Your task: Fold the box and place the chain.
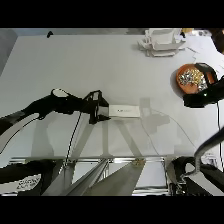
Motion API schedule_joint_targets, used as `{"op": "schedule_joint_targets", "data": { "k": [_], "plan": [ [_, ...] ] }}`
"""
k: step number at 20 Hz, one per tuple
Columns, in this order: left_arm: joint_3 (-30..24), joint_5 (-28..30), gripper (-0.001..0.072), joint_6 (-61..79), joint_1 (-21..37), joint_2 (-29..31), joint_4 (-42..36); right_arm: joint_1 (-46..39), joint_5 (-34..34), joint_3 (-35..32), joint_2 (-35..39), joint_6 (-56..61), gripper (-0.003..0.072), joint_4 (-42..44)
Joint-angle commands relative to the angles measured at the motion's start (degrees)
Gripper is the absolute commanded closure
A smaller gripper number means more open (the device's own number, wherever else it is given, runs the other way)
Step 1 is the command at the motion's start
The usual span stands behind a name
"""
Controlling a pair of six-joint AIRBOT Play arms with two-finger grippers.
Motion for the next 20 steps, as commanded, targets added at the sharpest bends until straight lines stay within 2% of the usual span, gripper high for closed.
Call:
{"op": "schedule_joint_targets", "data": {
  "k": [1,4,9,12,15,18,20],
  "plan": [
    [0.0,0.1,0.0706,-7.0,4.9,8.8,1.4,0.0,0.0,0.0,0.0,0.0,0.0663,0.0],
    [0.0,3.1,0.0706,-15.5,11.2,16.7,7.0,0.0,0.0,0.0,0.0,0.0,0.0663,0.0],
    [0.0,10.1,0.0702,-37.0,24.5,24.2,24.9,0.0,0.0,0.0,0.0,0.0,0.0663,0.0],
    [0.0,13.2,0.0700,-43.5,34.0,24.5,30.0,0.0,0.0,0.0,0.0,0.0,0.0663,0.0],
    [0.0,13.8,0.0700,-47.5,43.2,23.0,31.8,0.0,0.0,0.0,0.0,0.0,0.0663,0.0],
    [0.0,17.2,0.0699,-52.8,48.6,20.0,31.8,0.0,0.0,0.0,0.0,0.0,0.0663,0.0],
    [0.0,17.2,0.0694,-54.4,50.7,17.6,32.0,0.0,0.0,0.0,0.0,0.0,0.0663,0.0]
  ]
}}
